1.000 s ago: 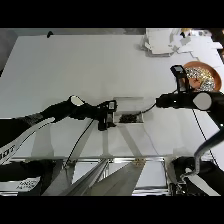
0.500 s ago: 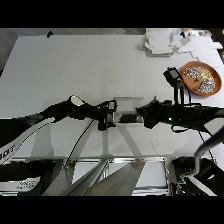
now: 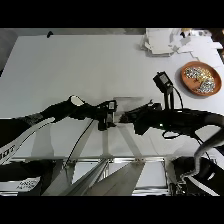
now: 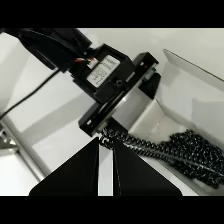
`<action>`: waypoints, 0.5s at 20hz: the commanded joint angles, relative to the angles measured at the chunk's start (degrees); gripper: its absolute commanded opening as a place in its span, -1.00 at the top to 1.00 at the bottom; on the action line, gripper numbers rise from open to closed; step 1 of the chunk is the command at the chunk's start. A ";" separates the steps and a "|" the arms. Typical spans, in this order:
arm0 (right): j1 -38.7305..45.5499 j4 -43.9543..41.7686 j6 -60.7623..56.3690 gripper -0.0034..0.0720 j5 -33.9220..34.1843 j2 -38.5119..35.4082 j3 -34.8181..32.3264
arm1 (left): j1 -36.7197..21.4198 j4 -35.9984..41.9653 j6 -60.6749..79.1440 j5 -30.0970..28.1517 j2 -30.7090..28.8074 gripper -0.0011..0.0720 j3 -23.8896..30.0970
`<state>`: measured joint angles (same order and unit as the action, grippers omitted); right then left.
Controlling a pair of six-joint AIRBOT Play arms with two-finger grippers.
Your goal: Fold the box and place the chain.
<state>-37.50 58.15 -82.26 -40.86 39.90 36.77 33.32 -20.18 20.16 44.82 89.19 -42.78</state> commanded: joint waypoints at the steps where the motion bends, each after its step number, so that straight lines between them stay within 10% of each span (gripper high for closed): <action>1: -0.42 0.94 0.07 0.85 0.92 4.22 -1.29 | -0.02 0.00 0.02 -0.02 -0.04 0.56 0.02; 5: -0.42 1.66 0.11 0.41 1.09 11.28 -1.57 | -0.02 0.00 0.00 -0.02 -0.04 0.56 0.02; 10: 2.38 3.45 1.62 0.38 1.70 12.04 0.90 | -0.02 0.00 0.00 0.00 -0.04 0.56 0.02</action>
<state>-36.86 60.16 -81.65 -38.68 51.37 36.07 33.32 -20.16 20.16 44.82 89.19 -42.78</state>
